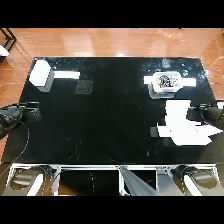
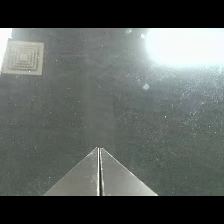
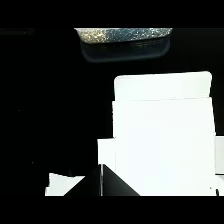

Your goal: Fold the box and place the chain.

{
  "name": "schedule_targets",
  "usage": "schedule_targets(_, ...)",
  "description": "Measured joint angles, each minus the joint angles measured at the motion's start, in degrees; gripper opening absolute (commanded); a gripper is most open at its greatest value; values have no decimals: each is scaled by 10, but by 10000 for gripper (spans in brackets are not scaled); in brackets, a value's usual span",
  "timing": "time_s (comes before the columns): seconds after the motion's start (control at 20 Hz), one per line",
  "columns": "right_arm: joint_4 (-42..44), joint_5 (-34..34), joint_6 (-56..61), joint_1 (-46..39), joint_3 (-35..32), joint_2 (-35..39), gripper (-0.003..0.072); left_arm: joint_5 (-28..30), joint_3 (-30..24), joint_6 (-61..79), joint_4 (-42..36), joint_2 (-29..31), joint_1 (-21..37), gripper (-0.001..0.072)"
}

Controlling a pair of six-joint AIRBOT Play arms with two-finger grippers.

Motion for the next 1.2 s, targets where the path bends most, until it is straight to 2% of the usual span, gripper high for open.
schedule_targets(0.95,0,0,0,0,0,0,21,0,0,0,0,0,0,20)
schedule_targets(1.2,0,-11,0,0,0,0,21,34,0,0,-7,0,0,20)
